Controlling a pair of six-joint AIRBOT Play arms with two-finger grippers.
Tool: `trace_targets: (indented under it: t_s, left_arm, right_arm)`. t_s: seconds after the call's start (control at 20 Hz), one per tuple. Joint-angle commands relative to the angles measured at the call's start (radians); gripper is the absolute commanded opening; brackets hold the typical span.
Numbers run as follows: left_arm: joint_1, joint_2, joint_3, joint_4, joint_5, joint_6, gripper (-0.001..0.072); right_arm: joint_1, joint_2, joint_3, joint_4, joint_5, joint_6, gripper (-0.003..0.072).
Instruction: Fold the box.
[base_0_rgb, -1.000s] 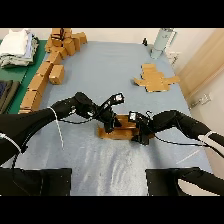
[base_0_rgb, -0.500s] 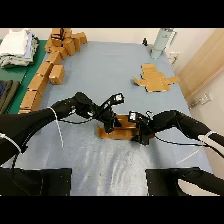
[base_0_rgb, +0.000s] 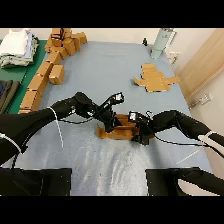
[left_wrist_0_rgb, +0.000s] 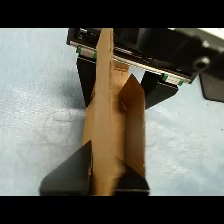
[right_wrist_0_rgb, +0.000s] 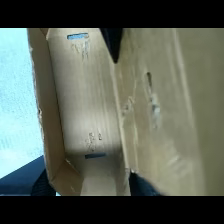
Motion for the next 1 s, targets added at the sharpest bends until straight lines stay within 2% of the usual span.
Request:
trace_targets:
  t_s: [0.0, 0.25, 0.4, 0.45, 0.5, 0.55, 0.75, 0.95]
  left_arm:
    - [0.002, 0.003, 0.002, -0.006, 0.014, -0.014, 0.0372]
    - [0.004, 0.01, 0.002, -0.001, 0.019, -0.058, 0.0387]
    - [0.029, 0.055, 0.002, 0.034, 0.019, -0.126, 0.0389]
    - [0.042, 0.077, 0.002, 0.073, 0.019, -0.169, 0.048]
    - [0.06, 0.099, 0.002, 0.11, 0.018, -0.24, 0.0628]
    - [0.082, 0.122, 0.002, 0.146, 0.009, -0.326, 0.0674]
    - [0.153, 0.194, 0.002, 0.294, -0.1, -0.44, 0.0674]
    - [0.192, 0.201, 0.002, 0.31, -0.131, -0.472, 0.0674]
  right_arm:
    - [0.0, 0.0, 0.001, 0.0, 0.0, 0.0, 0.058]
    - [0.0, 0.0, 0.001, 0.0, -0.001, 0.0, 0.0581]
    - [0.0, 0.0, 0.001, 0.0, -0.001, 0.0, 0.0581]
    - [0.0, 0.0, 0.001, 0.001, -0.001, 0.0, 0.0583]
    - [0.0, 0.0, 0.001, 0.001, -0.001, 0.0, 0.0583]
    - [0.0, 0.0, 0.001, 0.001, 0.0, 0.0, 0.0583]
    - [0.0, 0.0, 0.001, 0.001, 0.001, 0.0, 0.0584]
    - [0.015, 0.0, 0.001, -0.01, 0.001, 0.0, 0.0583]
